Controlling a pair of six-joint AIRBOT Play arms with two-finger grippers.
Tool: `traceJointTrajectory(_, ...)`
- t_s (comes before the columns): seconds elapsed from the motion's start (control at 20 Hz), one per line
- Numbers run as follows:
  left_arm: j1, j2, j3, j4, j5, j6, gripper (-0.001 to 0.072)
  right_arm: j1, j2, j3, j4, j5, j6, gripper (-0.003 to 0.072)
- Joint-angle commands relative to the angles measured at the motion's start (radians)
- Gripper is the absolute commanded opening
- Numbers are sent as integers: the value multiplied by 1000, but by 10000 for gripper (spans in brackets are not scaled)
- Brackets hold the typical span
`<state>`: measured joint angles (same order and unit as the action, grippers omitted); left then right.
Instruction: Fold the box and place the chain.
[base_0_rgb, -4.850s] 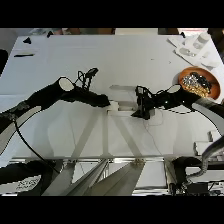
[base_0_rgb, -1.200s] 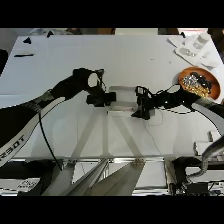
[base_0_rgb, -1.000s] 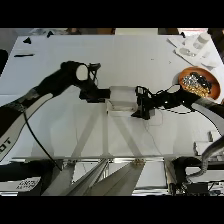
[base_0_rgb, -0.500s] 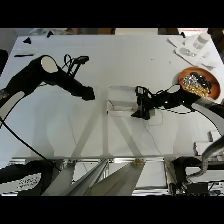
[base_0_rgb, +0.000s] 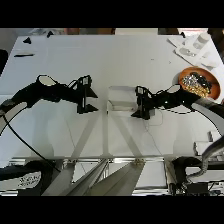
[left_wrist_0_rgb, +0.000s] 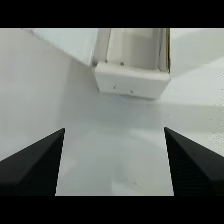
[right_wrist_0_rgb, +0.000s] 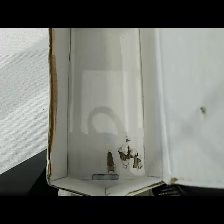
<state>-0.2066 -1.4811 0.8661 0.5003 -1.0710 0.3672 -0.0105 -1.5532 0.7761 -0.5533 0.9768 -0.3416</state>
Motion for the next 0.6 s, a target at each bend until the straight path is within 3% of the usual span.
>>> traceJointTrajectory(0.0,28,-71,-16,-175,-50,394,700,0,0,1,1,0,0,397)
traceJointTrajectory(0.2,23,-162,-16,-175,-89,422,700,0,0,1,0,0,0,397)
traceJointTrajectory(0.55,-30,-169,-9,-190,-85,434,700,0,0,1,1,0,0,397)
